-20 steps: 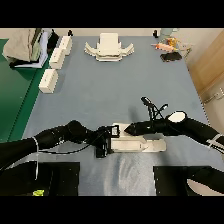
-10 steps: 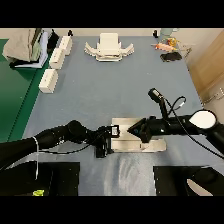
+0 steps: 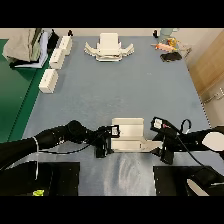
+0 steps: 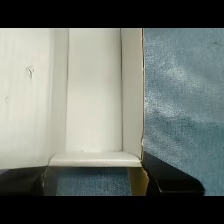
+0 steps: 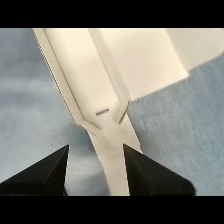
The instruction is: Fold the box.
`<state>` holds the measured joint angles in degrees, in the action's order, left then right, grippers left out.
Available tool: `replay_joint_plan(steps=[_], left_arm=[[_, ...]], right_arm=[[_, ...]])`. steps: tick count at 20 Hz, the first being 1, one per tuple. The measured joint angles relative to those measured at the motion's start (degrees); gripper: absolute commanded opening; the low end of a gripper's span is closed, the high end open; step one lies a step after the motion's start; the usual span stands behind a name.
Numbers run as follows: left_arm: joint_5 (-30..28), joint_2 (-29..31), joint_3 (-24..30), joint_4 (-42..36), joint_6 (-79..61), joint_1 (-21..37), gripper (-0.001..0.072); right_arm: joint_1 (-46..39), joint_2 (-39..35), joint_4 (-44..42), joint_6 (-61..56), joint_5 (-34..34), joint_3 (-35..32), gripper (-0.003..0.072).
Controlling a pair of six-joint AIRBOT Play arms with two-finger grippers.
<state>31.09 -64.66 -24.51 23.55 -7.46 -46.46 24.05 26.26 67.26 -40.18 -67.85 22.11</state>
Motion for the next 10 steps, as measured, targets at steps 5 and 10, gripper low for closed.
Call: replay_joint_plan(steps=[5, 10], left_arm=[[0.0, 0.0, 0.0, 0.0, 0.0, 0.0, 0.0431], [0.0, 0.0, 0.0, 0.0, 0.0, 0.0, 0.0431]], right_arm=[[0.0, -0.5, -1.3, 13.1, 10.6, -6.6, 0.0585], [0.0, 1.9, -7.1, 21.9, 16.9, -8.9, 0.0282]])
